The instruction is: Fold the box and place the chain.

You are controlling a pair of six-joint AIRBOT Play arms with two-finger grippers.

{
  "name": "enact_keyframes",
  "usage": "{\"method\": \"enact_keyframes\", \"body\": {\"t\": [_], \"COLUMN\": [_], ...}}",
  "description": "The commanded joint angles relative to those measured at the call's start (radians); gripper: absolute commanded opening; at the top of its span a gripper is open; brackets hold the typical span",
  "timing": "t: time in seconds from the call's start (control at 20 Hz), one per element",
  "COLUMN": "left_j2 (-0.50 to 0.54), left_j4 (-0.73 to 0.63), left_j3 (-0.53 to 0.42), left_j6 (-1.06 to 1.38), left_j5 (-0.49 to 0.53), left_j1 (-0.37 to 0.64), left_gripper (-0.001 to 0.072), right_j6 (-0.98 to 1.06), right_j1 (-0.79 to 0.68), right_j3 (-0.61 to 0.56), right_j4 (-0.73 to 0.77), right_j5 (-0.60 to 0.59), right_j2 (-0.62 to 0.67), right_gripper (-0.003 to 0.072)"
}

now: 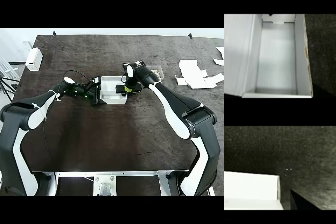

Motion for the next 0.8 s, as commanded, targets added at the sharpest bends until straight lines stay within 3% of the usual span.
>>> {"method": "enact_keyframes", "body": {"t": [0.0, 0.1, 0.2, 0.4, 0.45, 0.5, 0.55, 0.75], "left_j2": [0.000, 0.000, 0.000, 0.000, 0.000, 0.000, 0.000, 0.000], "left_j4": [-0.001, -0.002, -0.004, -0.004, -0.004, -0.004, -0.004, -0.004], "left_j3": [0.000, 0.000, 0.000, 0.000, 0.000, 0.000, 0.000, 0.000], "left_j6": [0.000, 0.000, 0.000, 0.001, 0.001, 0.001, 0.001, 0.001], "left_j5": [0.002, 0.002, 0.002, 0.002, 0.002, 0.002, 0.002, 0.002], "left_j1": [0.001, 0.001, 0.001, 0.001, 0.001, 0.001, 0.001, 0.001], "left_gripper": [0.0510, 0.0510, 0.0510, 0.0510, 0.0510, 0.0510, 0.0510, 0.0510], "right_j6": [0.009, 0.009, 0.009, 0.009, 0.009, 0.009, 0.008, 0.004], "right_j1": [0.006, 0.009, 0.010, 0.017, 0.017, 0.017, 0.016, 0.015], "right_j3": [0.003, 0.003, 0.007, 0.021, 0.021, 0.021, 0.021, 0.021], "right_j4": [0.001, 0.004, 0.003, -0.004, -0.001, -0.001, -0.002, -0.002], "right_j5": [0.005, 0.008, 0.008, 0.004, 0.004, 0.004, 0.007, 0.017], "right_j2": [-0.019, -0.028, -0.028, -0.028, -0.027, -0.026, -0.024, 0.001], "right_gripper": [0.0248, 0.0208, 0.0020, 0.0012, 0.0156, 0.0429, 0.0520, 0.0520]}}
